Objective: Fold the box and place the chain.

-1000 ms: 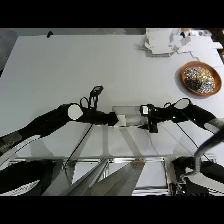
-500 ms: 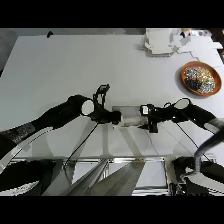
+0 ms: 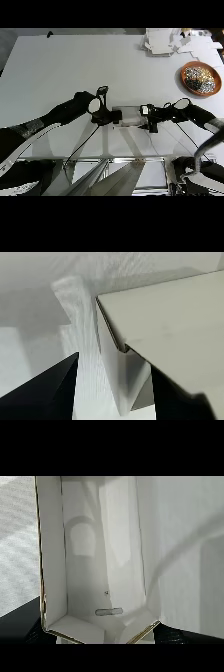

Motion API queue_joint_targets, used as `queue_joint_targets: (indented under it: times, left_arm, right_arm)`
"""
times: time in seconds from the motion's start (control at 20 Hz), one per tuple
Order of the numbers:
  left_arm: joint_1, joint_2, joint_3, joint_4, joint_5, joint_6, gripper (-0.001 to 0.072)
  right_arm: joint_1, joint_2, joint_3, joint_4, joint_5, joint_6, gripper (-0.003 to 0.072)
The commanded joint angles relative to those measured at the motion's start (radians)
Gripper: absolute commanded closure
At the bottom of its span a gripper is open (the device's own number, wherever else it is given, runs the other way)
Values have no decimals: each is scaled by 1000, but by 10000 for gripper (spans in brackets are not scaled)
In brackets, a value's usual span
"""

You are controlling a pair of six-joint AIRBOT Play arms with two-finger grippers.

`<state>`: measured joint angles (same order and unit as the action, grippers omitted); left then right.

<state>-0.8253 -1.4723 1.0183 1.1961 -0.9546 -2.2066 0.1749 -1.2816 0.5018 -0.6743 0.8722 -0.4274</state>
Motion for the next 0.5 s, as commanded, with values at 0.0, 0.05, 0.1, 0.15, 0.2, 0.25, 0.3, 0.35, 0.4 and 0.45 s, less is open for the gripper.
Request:
queue_joint_targets:
  times: [0.0, 0.05, 0.1, 0.15, 0.2, 0.25, 0.3, 0.35, 0.4, 0.45]
  left_arm:
    - [-23, -64, 85, 41, -106, -69, 256]
    - [-35, -93, 117, 53, -136, -76, 256]
    - [-49, -121, 145, 64, -158, -101, 256]
    - [-59, -143, 167, 79, -168, -127, 257]
    - [-68, -159, 183, 90, -173, -151, 258]
    - [-73, -166, 194, 103, -172, -169, 260]
    - [-75, -172, 206, 126, -174, -196, 279]
    - [-76, -176, 215, 145, -183, -209, 329]
    - [-76, -178, 223, 165, -191, -228, 330]
    - [-76, -178, 225, 178, -191, -249, 332]
  right_arm:
    - [0, 0, 1, 0, 0, 0, 346]
    - [0, 0, 1, 0, 0, 0, 346]
    - [0, 0, 1, 0, 0, 0, 346]
    - [0, 0, 1, 0, 0, 0, 346]
    - [0, 0, 1, 0, 0, 0, 346]
    - [0, 0, 1, 0, 0, 0, 346]
    - [0, 0, 1, 0, 0, 0, 346]
    - [0, 0, 1, 0, 0, 0, 346]
    - [0, 0, 1, 0, 0, 0, 346]
    - [0, 0, 1, 0, 0, 0, 346]
